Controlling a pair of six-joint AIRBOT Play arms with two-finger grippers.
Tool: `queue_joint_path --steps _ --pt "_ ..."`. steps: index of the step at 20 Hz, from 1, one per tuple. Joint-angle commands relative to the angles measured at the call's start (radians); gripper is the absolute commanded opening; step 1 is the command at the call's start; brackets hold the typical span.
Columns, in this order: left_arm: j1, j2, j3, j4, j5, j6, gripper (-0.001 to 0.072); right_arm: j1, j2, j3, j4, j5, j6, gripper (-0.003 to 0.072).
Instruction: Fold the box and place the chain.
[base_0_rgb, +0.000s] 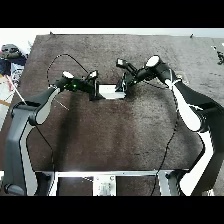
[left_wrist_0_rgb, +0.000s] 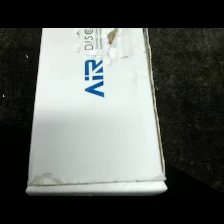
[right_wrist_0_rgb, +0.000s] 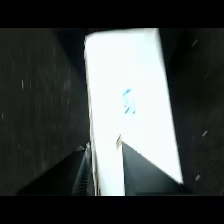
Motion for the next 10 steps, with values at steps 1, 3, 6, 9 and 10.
queue_joint_path --steps 1,3,6,9,10 --pt "0.0 0.0 0.0 0.0 0.0 -0.001 0.0469 -0.017 0.002 -0.001 0.101 -0.002 0.0 0.003" --pt "0.0 0.0 0.0 0.0 0.0 -0.001 0.0469 -0.017 -0.018 -0.001 0.097 0.007 0.016 0.0015" --pt "0.0 0.0 0.0 0.0 0.0 -0.001 0.0469 -0.017 -0.069 -0.001 0.053 0.025 0.062 0.0015" --pt "0.0 0.0 0.0 0.0 0.0 -0.001 0.0469 -0.017 -0.109 -0.001 -0.008 0.057 0.08 0.0015" --pt "0.0 0.0 0.0 0.0 0.0 -0.001 0.0469 -0.017 -0.109 -0.001 -0.022 0.056 0.08 0.0014"
